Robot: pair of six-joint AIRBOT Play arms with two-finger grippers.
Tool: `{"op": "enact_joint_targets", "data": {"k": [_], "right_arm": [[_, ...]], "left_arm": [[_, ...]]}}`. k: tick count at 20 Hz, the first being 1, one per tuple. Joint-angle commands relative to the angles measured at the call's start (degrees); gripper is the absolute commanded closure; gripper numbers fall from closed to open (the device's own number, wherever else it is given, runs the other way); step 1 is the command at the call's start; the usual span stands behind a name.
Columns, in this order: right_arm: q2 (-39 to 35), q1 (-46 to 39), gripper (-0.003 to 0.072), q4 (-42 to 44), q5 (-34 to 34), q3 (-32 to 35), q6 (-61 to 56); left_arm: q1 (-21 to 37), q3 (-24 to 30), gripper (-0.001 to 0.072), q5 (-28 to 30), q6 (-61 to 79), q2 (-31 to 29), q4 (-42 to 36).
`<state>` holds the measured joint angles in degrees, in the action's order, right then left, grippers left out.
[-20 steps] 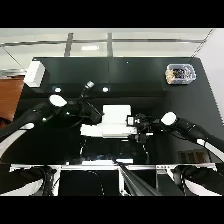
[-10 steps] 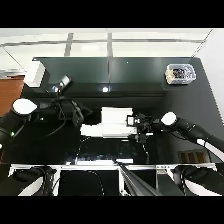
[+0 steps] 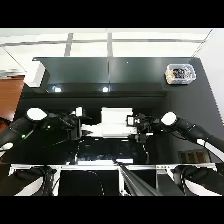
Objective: Fold the box and place the chain.
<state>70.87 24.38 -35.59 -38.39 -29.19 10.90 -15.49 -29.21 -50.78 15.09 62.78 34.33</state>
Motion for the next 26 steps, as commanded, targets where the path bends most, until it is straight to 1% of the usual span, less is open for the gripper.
{"op": "enact_joint_targets", "data": {"k": [1,4,5,6,7,8,9,12,13,15,17,21,26], "right_arm": [[0.04,0.02,0.0495,0.0,0.0,-0.02,0.0],[0.04,0.02,0.0495,0.0,0.0,-0.02,0.0],[0.02,0.02,0.0494,0.0,0.0,-0.02,0.0],[0.04,0.02,0.0495,0.0,0.0,-0.02,0.0],[0.04,0.04,0.0494,0.0,0.0,0.0,0.0],[0.04,0.02,0.0495,0.0,0.0,-0.02,0.0],[0.04,0.02,0.0494,0.0,0.0,-0.02,0.0],[0.04,0.04,0.0495,0.0,0.0,-0.02,0.0],[0.04,0.02,0.0495,0.0,0.0,-0.02,0.0],[0.04,0.02,0.0495,0.0,0.0,-0.02,0.0],[0.04,0.02,0.0494,0.0,0.0,-0.02,0.0],[0.04,0.02,0.0494,0.0,0.0,-0.02,0.0],[0.04,0.02,0.0494,0.0,0.0,-0.02,0.0]], "left_arm": [[-5.4,-1.42,0.0033,2.14,4.28,4.37,1.03],[-10.21,-2.14,0.0034,9.31,3.63,5.53,0.98],[-10.51,-2.16,0.0072,9.86,3.5,5.57,0.98],[-10.56,-2.16,0.0247,9.77,2.75,5.55,0.98],[-10.56,-2.14,0.0356,9.6,2.27,5.55,0.96],[-10.56,-2.14,0.0385,9.6,2.27,5.55,0.83],[-10.56,-2.14,0.0442,9.6,2.25,5.55,-0.07],[-10.99,-2.14,0.0474,8.55,2.29,5.7,-5.22],[-11.65,-2.14,0.0474,7.93,2.27,6.1,-6.82],[-13.55,-2.14,0.0474,6.38,2.29,7.23,-7.32],[-15.26,-2.14,0.0474,7.82,2.29,7.74,-7.45],[-15.43,-2.14,0.0474,11.37,2.25,7.74,-9.46],[-15.43,-2.14,0.0475,11.41,2.23,7.74,-9.64]]}}
